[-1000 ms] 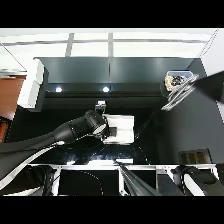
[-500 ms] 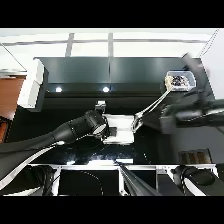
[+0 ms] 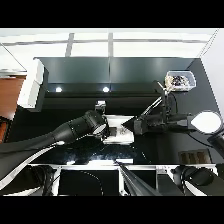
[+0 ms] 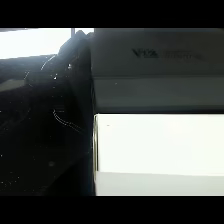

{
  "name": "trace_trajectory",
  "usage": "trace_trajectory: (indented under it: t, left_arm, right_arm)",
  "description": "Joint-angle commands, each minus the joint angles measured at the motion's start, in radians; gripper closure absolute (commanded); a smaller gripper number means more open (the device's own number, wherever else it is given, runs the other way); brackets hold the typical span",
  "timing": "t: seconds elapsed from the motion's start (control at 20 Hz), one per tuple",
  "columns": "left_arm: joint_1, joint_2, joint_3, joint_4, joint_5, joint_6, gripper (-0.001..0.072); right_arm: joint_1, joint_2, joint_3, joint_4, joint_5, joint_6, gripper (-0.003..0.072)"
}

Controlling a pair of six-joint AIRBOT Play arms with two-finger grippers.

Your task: Fold the box and place the chain.

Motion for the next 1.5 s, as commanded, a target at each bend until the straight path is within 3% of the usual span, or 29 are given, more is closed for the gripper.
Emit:
trace_trajectory:
  t: [0.0, 0.1, 0.2, 0.3, 0.4, 0.45, 0.5, 0.75, 1.05, 1.2, 1.45]
  left_arm:
    - [0.000, -0.001, 0.000, 0.000, 0.000, 0.000, 0.0680]
    - [0.000, -0.001, 0.000, 0.000, 0.000, 0.000, 0.0680]
    - [0.000, -0.001, 0.000, 0.000, 0.001, 0.000, 0.0680]
    - [0.000, -0.001, 0.000, -0.001, 0.001, 0.000, 0.0680]
    - [0.000, -0.001, 0.000, -0.001, 0.001, 0.000, 0.0680]
    - [0.000, -0.001, 0.000, -0.001, 0.001, 0.000, 0.0680]
    - [0.000, -0.001, 0.000, -0.001, 0.001, 0.000, 0.0680]
    - [0.000, -0.001, 0.000, 0.000, 0.001, 0.000, 0.0680]
    - [0.000, -0.001, 0.000, 0.000, 0.001, 0.000, 0.0680]
    - [0.000, -0.001, 0.000, 0.000, 0.000, 0.000, 0.0680]
    - [0.000, -0.001, 0.000, -0.001, -0.001, 0.000, 0.0680]
  right_arm:
    - [-0.074, -0.010, 0.012, -0.041, 0.053, 0.014, 0.0295]
    - [-0.217, -0.004, 0.082, -0.119, 0.181, 0.001, 0.0296]
    - [-0.372, 0.005, 0.121, -0.244, 0.237, -0.002, 0.0296]
    - [-0.490, 0.001, 0.111, -0.449, 0.203, 0.022, 0.0296]
    - [-0.553, -0.003, 0.059, -0.715, 0.077, 0.181, 0.0273]
    - [-0.572, -0.018, 0.029, -0.782, 0.026, 0.234, -0.0034]
    - [-0.587, -0.056, 0.019, -0.798, 0.000, 0.233, -0.0034]
    - [-0.595, -0.337, 0.101, -0.726, -0.218, 0.374, -0.0034]
    - [-0.595, -0.658, 0.309, -0.483, -0.317, 0.389, -0.0034]
    - [-0.578, -0.737, 0.366, -0.448, -0.320, 0.388, -0.0034]
    - [-0.566, -0.765, 0.388, -0.427, -0.354, 0.388, -0.0034]
